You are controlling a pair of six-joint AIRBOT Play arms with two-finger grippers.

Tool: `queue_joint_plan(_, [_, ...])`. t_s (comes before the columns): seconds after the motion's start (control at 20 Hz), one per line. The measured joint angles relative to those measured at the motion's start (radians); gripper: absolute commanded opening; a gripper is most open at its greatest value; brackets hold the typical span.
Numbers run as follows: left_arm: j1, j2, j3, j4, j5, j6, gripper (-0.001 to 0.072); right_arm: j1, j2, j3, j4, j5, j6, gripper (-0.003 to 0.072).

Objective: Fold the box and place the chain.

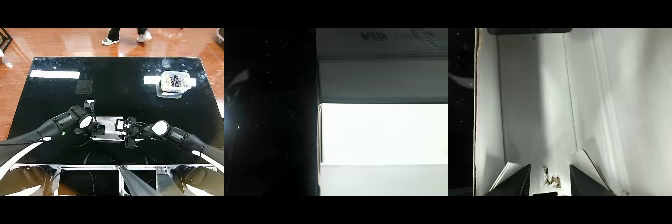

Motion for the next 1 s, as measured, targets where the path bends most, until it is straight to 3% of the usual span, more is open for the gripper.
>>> queue_joint_plan(0.05, [0.000, 0.000, 0.000, 0.000, 0.000, 0.000, 0.0017, 0.002, 0.000, 0.000, 0.000, -0.001, 0.000, 0.0408])
queue_joint_plan(0.1, [0.000, 0.000, 0.000, 0.000, 0.000, 0.000, 0.0017, 0.003, 0.000, 0.000, 0.000, -0.003, 0.000, 0.0429])
queue_joint_plan(0.15, [0.000, 0.000, 0.000, 0.000, 0.000, 0.000, 0.0017, 0.004, 0.000, 0.000, 0.001, -0.004, 0.000, 0.0342])
queue_joint_plan(0.25, [0.000, 0.000, 0.000, 0.000, 0.000, 0.000, 0.0017, 0.005, 0.000, 0.000, 0.001, -0.014, 0.000, 0.0054])
queue_joint_plan(0.3, [0.000, 0.000, 0.000, 0.000, 0.000, 0.000, 0.0017, 0.004, 0.000, 0.000, 0.001, -0.014, 0.001, 0.0019])
queue_joint_plan(0.45, [0.000, 0.000, 0.000, 0.000, 0.000, 0.000, 0.0017, -0.022, 0.025, 0.000, -0.018, 0.000, 0.096, 0.0020])
queue_joint_plan(0.65, [0.000, 0.000, 0.000, 0.000, -0.001, 0.000, 0.0017, -0.142, 0.105, 0.000, -0.160, 0.095, 0.521, 0.0020])
queue_joint_plan(1.0, [0.000, 0.000, 0.000, 0.000, -0.002, 0.000, 0.0017, -0.528, 0.306, 0.000, -0.326, 0.508, 1.143, 0.0020])
